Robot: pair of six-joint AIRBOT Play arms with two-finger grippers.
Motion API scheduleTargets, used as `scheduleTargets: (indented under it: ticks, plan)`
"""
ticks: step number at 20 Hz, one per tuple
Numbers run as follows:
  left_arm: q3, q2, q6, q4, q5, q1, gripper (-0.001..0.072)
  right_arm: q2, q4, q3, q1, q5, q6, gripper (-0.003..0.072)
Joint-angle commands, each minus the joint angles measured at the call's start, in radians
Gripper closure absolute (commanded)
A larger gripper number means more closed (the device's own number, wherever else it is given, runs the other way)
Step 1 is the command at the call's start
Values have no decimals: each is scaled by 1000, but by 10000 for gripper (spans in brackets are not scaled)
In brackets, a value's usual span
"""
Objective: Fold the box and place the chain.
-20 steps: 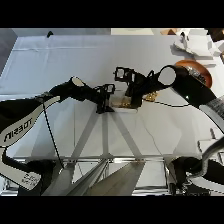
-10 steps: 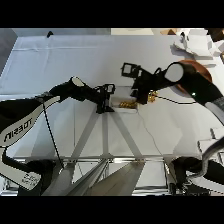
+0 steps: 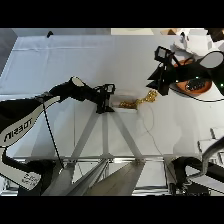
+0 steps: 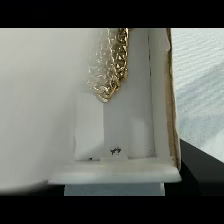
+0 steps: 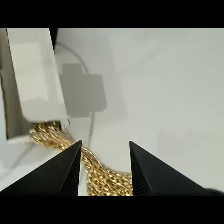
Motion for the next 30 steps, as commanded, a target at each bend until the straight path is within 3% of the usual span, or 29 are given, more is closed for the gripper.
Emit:
scheduleTargets:
  ticks: [1, 2, 4, 7, 8, 14, 19, 22, 24, 28, 30]
  plan:
    - [-1, 0, 0, 0, 0, 0, 522, -67, 8, -1, -48, 23, -87, 345]
    - [0, 0, 0, 0, 0, 0, 522, -94, -2, -1, -44, 21, -87, 320]
    - [0, 0, 0, 0, 0, 0, 522, -146, -56, -1, -24, 2, -75, 156]
    - [-1, 0, 0, 0, 0, 0, 522, -200, -134, -1, 16, -42, 78, 137]
    - [-1, 0, 0, 0, 0, 0, 522, -215, -159, -1, 27, -57, 140, 66]
    - [0, 0, 0, 0, 0, 0, 522, -259, -397, -1, 72, -151, 660, 35]
    - [0, 0, 0, 0, 0, 0, 522, -259, -430, -1, 91, -163, 1010, 36]
    - [-1, 0, 0, 0, 0, 0, 522, -263, -432, -1, 98, -156, 1120, 54]
    - [0, 0, 0, 0, 0, 0, 522, -276, -433, -1, 98, -131, 1135, 124]
    - [0, 0, 0, 0, 0, 0, 522, -309, -462, -1, 113, -68, 1157, 179]
    - [-1, 0, 0, 0, 0, 0, 522, -309, -472, -1, 124, -65, 1155, 477]
